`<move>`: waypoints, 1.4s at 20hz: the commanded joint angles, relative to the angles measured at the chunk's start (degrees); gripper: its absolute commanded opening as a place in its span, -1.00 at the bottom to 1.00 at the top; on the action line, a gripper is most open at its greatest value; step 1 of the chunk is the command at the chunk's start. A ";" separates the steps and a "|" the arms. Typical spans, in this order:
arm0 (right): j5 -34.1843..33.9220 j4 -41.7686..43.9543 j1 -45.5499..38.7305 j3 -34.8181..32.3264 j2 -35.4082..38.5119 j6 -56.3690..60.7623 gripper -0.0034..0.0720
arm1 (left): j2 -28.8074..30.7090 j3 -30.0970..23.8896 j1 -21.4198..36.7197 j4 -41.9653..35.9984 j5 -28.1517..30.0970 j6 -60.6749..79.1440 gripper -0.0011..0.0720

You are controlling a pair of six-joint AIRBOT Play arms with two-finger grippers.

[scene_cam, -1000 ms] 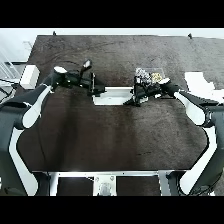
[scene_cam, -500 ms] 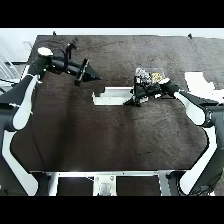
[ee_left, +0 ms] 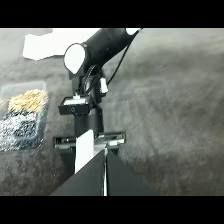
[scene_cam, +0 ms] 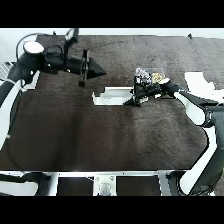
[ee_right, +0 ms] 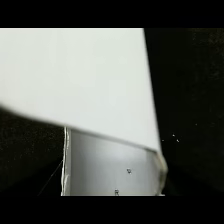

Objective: Fold the box and place the chain.

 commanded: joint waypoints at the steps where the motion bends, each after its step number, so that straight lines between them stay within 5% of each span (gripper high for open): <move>1: 0.00 0.00 0.00 -0.02 0.00 0.02 0.24 | 5.07 -11.43 -3.93 0.98 9.44 8.68 -0.93; 6: 0.02 0.00 0.00 -0.02 0.00 0.02 0.24 | 4.22 -22.18 -7.30 1.01 19.26 14.45 -0.93; 11: 0.00 0.00 0.00 -0.02 0.00 0.02 0.24 | 0.02 -23.76 -7.48 0.35 22.49 13.99 -0.93; 22: 0.02 0.00 0.00 -0.02 0.00 0.02 0.24 | -13.40 -6.58 -7.45 -1.38 32.63 13.94 -0.92; 28: 0.02 0.00 0.00 -0.02 0.00 0.02 0.24 | -17.00 -4.33 -7.48 -3.13 35.52 12.41 -0.92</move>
